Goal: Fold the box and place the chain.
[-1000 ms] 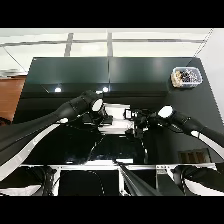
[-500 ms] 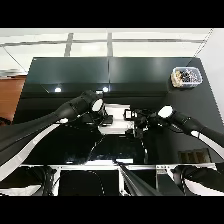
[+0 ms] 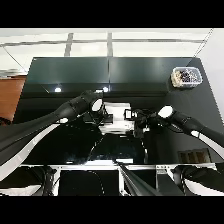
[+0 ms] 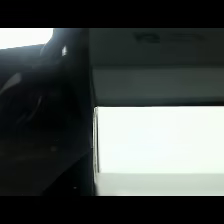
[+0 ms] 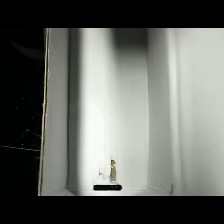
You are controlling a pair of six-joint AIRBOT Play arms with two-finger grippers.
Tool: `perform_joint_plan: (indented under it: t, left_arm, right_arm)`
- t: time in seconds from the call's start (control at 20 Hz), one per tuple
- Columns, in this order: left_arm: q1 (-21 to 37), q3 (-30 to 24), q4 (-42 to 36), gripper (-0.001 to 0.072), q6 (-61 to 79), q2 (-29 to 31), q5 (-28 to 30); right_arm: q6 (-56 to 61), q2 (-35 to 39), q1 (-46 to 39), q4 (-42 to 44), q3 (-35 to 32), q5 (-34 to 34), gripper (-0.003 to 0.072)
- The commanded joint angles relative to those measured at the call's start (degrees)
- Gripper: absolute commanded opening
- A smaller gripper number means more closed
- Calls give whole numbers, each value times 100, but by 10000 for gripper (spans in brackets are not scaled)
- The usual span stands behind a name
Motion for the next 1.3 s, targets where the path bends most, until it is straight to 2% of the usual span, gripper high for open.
perform_joint_plan:
  t: [0.0, 0.35, 0.55, 0.6, 0.65, 0.75, 0.8, 0.85, 1.0, 1.25]
  left_arm:
    - [7, 4, -4, 31, 87, 4, -28]
    - [13, 4, 57, 31, 118, 4, -15]
    - [11, 4, 55, 31, 118, -2, -17]
    - [11, 2, 57, 31, 118, -4, -17]
    - [11, 2, 57, 31, 118, -4, -17]
    - [11, 2, 57, 31, 118, -4, -15]
    - [11, 2, 57, 31, 118, -4, -15]
    - [11, 2, 57, 31, 118, -4, -13]
    - [11, 2, 55, 31, 118, -4, -13]
    - [11, 2, 52, 31, 118, -4, -15]
  right_arm:
    - [118, 66, 2, -17, 11, 52, 720]
    - [684, 828, 0, -1364, 48, 551, 720]
    - [678, 863, 4, -1438, 46, 446, 720]
    - [678, 861, 4, -1401, 46, 444, 556]
    - [678, 861, 4, -1403, 44, 461, 462]
    - [688, 861, 4, -1327, 46, 485, 354]
    - [710, 859, 4, -1158, 44, 511, 275]
    - [726, 837, 4, -815, 44, 503, 251]
    - [721, 553, 4, 50, 44, 168, 252]
    - [723, 437, 210, 310, 44, 131, 252]
